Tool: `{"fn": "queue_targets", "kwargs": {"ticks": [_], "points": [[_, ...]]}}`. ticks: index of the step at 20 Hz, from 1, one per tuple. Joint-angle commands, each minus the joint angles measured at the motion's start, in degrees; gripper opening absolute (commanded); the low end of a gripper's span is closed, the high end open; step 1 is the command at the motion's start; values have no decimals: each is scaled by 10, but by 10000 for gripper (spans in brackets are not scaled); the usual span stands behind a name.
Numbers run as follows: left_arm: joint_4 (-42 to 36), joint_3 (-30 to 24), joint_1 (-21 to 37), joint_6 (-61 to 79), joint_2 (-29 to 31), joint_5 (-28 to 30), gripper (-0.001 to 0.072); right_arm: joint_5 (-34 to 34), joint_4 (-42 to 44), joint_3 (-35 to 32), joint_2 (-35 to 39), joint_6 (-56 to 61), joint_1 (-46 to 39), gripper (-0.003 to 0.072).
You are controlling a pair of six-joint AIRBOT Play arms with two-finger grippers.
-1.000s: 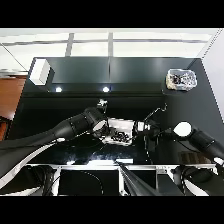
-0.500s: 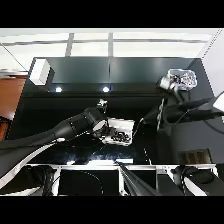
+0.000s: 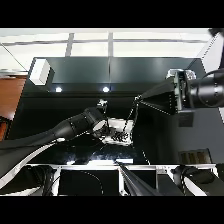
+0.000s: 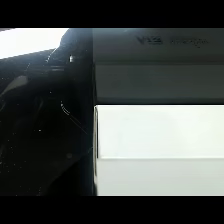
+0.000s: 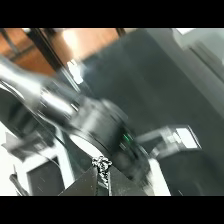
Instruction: Fold the box and place the chain.
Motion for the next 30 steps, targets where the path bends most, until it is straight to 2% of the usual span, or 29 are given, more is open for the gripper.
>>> {"fn": "queue_targets", "kwargs": {"ticks": [1,4,8,11,14,18,19,20,21,25,26,27,28,30], "points": [[0,0,0,0,0,0,33,-12,66,14,0,17,1,47],[0,0,0,0,0,-1,33,-23,54,14,-1,19,1,47],[0,0,0,0,0,10,32,-5,-138,-14,-3,132,1,47],[-11,0,0,0,0,12,33,-25,-117,-108,-5,134,12,47],[-30,0,0,0,0,14,33,-96,-116,-197,-7,134,52,48],[-34,0,0,-26,0,14,31,-130,-116,-239,-7,134,63,49],[-34,0,0,-34,0,16,31,-131,-117,-239,-7,134,63,112],[-34,0,0,-34,0,16,31,-133,-119,-239,-7,134,63,335],[-33,0,0,-34,0,15,30,-133,-129,-238,-7,133,60,491],[-32,2,0,-33,0,10,38,-98,-166,-214,-4,132,-24,492],[-32,7,0,-33,0,8,180,-85,-163,-207,-2,131,-57,492],[-30,18,0,-30,0,-2,453,-76,-163,-204,1,130,-90,492],[-24,33,0,-24,1,-17,547,-69,-163,-203,2,129,-116,492],[-9,65,0,24,9,-54,547,-54,-163,-203,3,124,-158,492]]}}
